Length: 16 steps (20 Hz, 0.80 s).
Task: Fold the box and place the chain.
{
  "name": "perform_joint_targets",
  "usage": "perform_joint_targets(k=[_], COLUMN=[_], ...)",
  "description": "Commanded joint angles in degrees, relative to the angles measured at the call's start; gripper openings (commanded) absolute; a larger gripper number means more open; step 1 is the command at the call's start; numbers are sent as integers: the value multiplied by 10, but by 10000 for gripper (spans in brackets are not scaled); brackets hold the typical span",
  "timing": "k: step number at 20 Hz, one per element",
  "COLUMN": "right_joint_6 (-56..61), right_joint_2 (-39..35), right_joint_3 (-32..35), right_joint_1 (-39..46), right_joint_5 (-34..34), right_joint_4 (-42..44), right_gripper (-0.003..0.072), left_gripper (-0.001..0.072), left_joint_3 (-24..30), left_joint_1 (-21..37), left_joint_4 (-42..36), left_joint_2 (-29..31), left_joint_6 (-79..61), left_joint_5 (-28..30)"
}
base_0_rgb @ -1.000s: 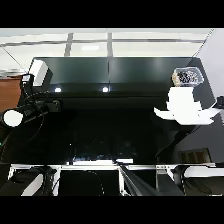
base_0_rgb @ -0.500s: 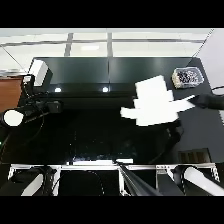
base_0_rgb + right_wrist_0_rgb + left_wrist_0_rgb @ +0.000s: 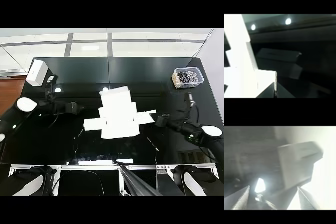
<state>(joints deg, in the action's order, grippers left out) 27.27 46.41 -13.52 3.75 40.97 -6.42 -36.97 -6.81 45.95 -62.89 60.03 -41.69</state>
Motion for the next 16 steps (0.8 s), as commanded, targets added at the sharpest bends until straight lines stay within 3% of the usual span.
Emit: perform_joint_targets(k=[1, 4, 9, 13, 15, 16], right_joint_6=[-7, -6, -5, -5, -5, -5], right_joint_2=[-9, -9, -9, -9, -9, -9], right_joint_3=[22, 22, 22, 22, 22, 22], right_joint_1=[-98, -113, -113, -113, -113, -113], right_joint_5=[-114, -123, -128, -127, -127, -127], right_joint_4=[41, 41, 41, 41, 41, 41], right_gripper=[13, 13, 13, 13, 13, 13], left_gripper=[706, 706, 706, 662, 579, 458], left_joint_3=[-64, -120, -205, -277, -308, -320], left_joint_1=[-2, -1, -28, -66, -80, -83], left_joint_4=[-123, -242, -242, -239, -198, -167], left_joint_2=[-94, -190, -325, -386, -399, -401], left_joint_6=[-68, -170, -215, -282, -299, -299], left_joint_5=[-91, -181, -275, -384, -417, -419])
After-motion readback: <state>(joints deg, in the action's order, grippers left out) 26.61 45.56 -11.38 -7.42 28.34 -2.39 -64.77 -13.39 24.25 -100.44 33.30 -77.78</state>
